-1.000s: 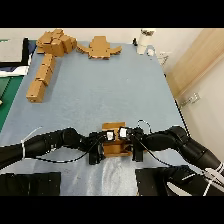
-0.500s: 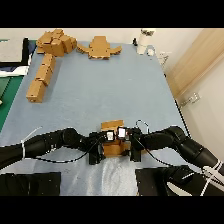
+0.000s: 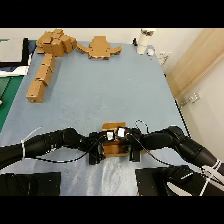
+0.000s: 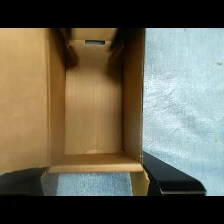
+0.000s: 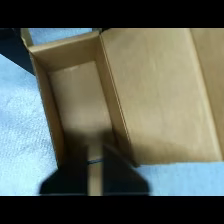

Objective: Fold the box.

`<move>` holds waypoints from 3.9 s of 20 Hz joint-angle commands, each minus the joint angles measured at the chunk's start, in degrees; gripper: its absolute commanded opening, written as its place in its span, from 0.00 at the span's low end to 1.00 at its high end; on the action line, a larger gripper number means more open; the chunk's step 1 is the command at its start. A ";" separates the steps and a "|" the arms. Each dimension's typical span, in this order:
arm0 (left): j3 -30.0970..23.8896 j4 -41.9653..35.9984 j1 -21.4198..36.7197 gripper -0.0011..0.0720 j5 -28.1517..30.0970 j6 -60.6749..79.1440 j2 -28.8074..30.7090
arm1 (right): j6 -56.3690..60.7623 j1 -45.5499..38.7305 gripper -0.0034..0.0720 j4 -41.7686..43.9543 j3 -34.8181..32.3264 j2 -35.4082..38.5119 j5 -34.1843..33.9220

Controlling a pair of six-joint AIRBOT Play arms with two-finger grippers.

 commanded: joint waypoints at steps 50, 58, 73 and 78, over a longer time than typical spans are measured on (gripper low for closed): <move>0.00 0.07 0.07 0.57 0.02 0.04 -0.02 | 55.30 -22.23 0.05 1.49 -0.37 -0.87 -17.40; 0.00 0.07 0.04 0.57 0.02 0.04 -0.02 | 54.84 -22.23 0.05 1.53 -0.39 0.24 -17.97; 0.00 0.04 0.04 0.57 0.02 0.04 -0.02 | 54.01 -21.81 0.37 4.59 3.34 0.22 -18.21; 0.00 0.07 0.04 0.57 0.02 0.04 -0.02 | 54.03 -20.33 0.55 5.99 3.34 0.11 -18.23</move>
